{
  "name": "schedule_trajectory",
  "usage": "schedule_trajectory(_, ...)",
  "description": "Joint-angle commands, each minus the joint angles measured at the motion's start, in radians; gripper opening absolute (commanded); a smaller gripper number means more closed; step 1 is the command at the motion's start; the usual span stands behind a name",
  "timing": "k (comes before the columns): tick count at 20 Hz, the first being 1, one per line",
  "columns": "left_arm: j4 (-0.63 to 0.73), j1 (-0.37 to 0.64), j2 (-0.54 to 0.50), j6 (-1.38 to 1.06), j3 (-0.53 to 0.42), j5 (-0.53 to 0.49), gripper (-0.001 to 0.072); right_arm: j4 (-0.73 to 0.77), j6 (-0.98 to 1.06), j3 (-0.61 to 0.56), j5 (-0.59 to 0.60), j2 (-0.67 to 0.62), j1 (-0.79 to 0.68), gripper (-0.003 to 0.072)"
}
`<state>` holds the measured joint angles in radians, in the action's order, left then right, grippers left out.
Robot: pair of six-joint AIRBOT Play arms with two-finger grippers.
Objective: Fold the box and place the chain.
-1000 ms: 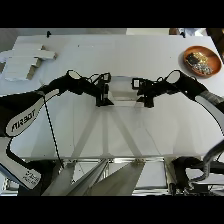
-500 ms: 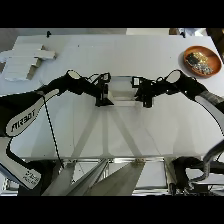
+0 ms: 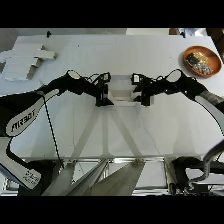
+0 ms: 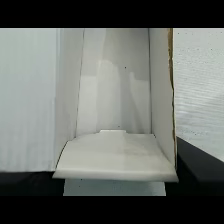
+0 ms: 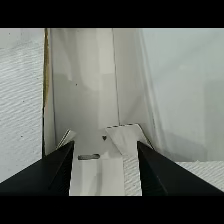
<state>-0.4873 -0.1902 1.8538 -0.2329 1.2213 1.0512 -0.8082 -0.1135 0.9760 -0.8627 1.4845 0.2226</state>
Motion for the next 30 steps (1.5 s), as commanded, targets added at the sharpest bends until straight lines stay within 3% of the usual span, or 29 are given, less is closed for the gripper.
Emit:
schedule_trajectory(1,-0.001,-0.001,0.000,-0.002,0.000,0.000,0.0475,0.005,0.006,0.000,0.007,0.000,0.001,0.0414)
schedule_trajectory(4,-0.001,-0.001,0.000,-0.002,0.000,0.000,0.0475,0.005,0.009,0.000,-0.006,0.000,0.001,0.0055)
schedule_trajectory(5,-0.001,-0.001,0.000,-0.002,0.000,0.000,0.0475,0.019,0.009,0.000,-0.013,0.000,0.001,0.0013)
schedule_trajectory(10,-0.001,-0.001,0.000,-0.002,0.000,0.000,0.0475,0.174,0.008,0.000,-0.016,-0.053,0.001,0.0013)
schedule_trajectory(15,0.000,-0.001,0.000,-0.002,0.000,0.000,0.0475,0.150,0.018,0.000,-0.015,-0.190,-0.015,0.0012)
schedule_trajectory(21,0.000,-0.001,0.000,-0.002,0.000,0.000,0.0475,0.141,0.409,0.000,-0.016,-0.267,-0.224,0.0011)
schedule_trajectory(23,0.000,-0.001,0.000,-0.002,0.000,0.000,0.0475,0.074,0.570,0.000,-0.016,-0.267,-0.300,0.0010)
schedule_trajectory(27,0.000,-0.001,0.000,-0.002,0.000,0.000,0.0475,-0.220,0.959,-0.001,-0.056,-0.260,-0.404,0.0009)
schedule_trajectory(30,0.000,-0.001,0.000,-0.002,0.000,0.000,0.0475,-0.275,1.059,-0.019,-0.153,-0.216,-0.422,0.0009)
